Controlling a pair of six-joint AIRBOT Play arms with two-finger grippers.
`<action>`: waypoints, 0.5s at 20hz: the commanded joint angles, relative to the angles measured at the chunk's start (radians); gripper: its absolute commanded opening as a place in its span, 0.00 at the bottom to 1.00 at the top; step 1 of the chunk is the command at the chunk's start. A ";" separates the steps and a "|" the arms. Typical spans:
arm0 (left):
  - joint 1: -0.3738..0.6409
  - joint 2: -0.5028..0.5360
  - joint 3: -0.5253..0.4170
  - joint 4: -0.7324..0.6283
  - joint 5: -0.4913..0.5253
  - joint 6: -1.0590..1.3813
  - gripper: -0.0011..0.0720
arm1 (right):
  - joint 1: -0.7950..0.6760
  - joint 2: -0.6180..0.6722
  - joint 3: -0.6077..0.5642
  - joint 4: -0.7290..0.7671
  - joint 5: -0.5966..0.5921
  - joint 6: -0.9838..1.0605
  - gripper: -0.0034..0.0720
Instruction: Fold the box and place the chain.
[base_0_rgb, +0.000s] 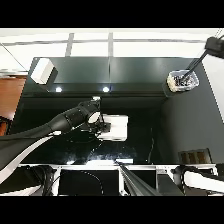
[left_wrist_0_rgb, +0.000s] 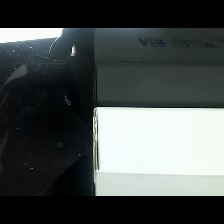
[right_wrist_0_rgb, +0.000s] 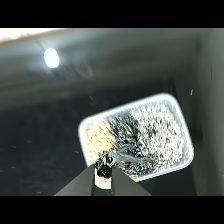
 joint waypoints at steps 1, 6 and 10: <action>0.000 0.000 0.000 0.000 0.000 0.000 0.05 | 0.000 0.158 0.001 0.095 0.026 -0.047 0.10; 0.000 0.000 0.000 0.000 0.000 0.000 0.05 | 0.003 0.335 0.001 0.251 0.056 -0.093 0.10; 0.000 0.000 0.000 0.000 -0.003 0.000 0.05 | 0.036 0.439 0.001 0.298 0.109 -0.108 0.10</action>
